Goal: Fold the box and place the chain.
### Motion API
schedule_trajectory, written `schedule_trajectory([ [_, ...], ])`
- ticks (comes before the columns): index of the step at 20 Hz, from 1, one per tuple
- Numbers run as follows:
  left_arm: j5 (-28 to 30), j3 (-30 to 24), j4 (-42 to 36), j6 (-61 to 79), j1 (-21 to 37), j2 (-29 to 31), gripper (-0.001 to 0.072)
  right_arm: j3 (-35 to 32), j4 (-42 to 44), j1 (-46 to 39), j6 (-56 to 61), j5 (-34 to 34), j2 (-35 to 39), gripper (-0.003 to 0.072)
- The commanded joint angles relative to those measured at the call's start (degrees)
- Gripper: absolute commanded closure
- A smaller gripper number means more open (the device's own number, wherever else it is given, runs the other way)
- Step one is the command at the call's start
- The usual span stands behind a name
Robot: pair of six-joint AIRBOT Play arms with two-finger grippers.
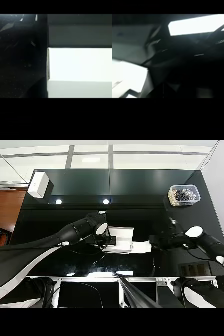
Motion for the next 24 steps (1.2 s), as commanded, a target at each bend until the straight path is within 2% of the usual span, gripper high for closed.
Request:
schedule_trajectory([
  [1, -0.2, 0.0, 0.0, 0.1, 0.0, 0.0, 0.0684, -0.5, 13.9, 4.3, -11.9, 2.4, -4.5, 0.0677],
  [4, -0.1, 0.0, 0.0, 0.1, 0.0, 0.0, 0.0683, 2.7, 16.0, 3.4, -15.9, 7.6, -4.4, 0.0666],
  [5, -0.1, 0.0, 0.0, 0.1, 0.0, 0.0, 0.0683, 4.2, 16.0, 2.9, -15.9, 8.7, -4.4, 0.0454],
  [6, -0.1, 0.0, 0.0, 0.1, 0.0, 0.0, 0.0683, 5.6, 16.0, 2.6, -15.9, 10.1, -4.4, 0.0129],
  [7, -0.1, 0.0, 0.0, 0.1, 0.0, 0.0, 0.0683, 6.9, 15.9, 2.5, -15.9, 10.9, -4.4, 0.0068],
  [15, -0.1, 0.0, 0.0, 0.1, 0.0, 0.0, 0.0683, 8.4, 15.6, 7.0, -15.1, 10.1, -4.4, 0.0069],
  [21, -0.1, 0.0, 0.0, 0.1, 0.0, 0.0, 0.0683, 9.0, 6.3, 14.7, -4.0, 3.0, -4.4, 0.0072],
  [24, -0.1, 0.0, 0.0, 0.0, 0.0, 0.0, 0.0684, 12.1, 0.9, 20.9, 3.1, -3.3, -4.4, 0.0073],
])
